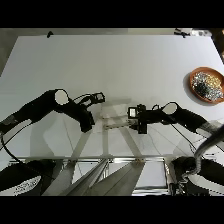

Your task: Fold the box and place the chain.

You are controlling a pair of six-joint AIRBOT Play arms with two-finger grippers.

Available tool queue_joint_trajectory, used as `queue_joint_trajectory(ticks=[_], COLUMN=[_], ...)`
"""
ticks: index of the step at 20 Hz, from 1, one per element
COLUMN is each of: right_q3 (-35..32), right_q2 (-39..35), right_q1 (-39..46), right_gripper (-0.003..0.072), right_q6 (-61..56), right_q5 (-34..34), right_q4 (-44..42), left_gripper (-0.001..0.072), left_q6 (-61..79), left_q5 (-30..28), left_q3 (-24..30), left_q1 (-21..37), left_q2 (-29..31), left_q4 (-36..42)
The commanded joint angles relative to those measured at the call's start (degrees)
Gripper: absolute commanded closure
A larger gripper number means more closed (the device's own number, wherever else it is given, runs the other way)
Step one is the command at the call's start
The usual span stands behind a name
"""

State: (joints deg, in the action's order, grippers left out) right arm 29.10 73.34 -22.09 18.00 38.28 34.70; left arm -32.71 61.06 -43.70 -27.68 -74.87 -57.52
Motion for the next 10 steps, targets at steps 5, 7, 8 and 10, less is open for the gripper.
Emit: queue_joint_trajectory(ticks=[5,7,8,10], right_q3=[0.0,0.0,0.0,0.0], right_q2=[0.0,0.0,0.0,0.0], right_q1=[0.0,0.0,0.0,0.0], right_gripper=[0.0275,0.0275,0.0275,0.0275], right_q6=[0.0,0.0,0.0,0.0], right_q5=[0.0,0.0,0.0,0.0], right_q4=[0.0,0.0,0.0,0.0], left_gripper=[0.0559,0.0580,0.0580,0.0580], left_q6=[12.4,12.4,12.4,12.4], left_q5=[-1.1,-2.4,-3.2,-4.3], left_q3=[0.3,0.3,0.3,0.3], left_q1=[-2.5,-3.2,-3.5,-4.0], left_q2=[-1.3,-1.4,-1.4,-1.4], left_q4=[-0.5,-0.8,-1.2,-2.0])
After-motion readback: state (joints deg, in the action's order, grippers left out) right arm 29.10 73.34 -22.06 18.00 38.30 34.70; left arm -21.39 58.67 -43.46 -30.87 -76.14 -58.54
